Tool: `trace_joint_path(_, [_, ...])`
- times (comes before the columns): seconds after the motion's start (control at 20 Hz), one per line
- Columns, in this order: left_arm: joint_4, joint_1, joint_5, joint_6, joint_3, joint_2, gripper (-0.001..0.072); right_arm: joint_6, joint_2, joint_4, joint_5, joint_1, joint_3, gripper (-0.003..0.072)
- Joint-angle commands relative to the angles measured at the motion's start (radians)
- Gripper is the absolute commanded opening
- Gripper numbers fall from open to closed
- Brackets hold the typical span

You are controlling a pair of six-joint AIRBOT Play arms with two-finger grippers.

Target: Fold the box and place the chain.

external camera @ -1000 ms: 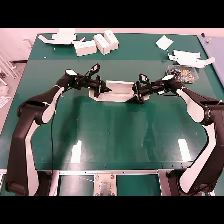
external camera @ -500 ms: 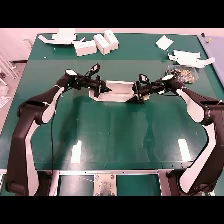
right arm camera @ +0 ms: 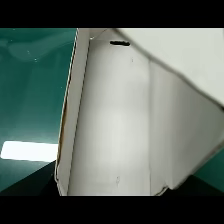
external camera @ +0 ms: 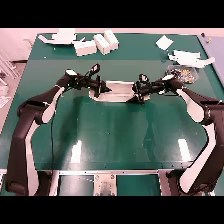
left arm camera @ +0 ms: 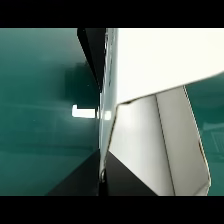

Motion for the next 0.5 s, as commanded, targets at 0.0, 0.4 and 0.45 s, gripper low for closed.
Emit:
trace_joint_path(0.0, [0.000,0.001,0.002,0.000,0.000,-0.001,0.0031,0.000,0.000,0.002,0.005,0.001,0.000,0.0494])
trace_joint_path(0.4, [0.000,0.001,-0.003,0.000,0.000,-0.001,0.0031,0.000,0.000,0.002,0.005,0.001,0.000,0.0495])
trace_joint_path(0.45, [0.000,0.001,-0.010,0.000,0.000,-0.001,0.0031,0.000,0.000,0.002,0.005,0.001,0.000,0.0494])
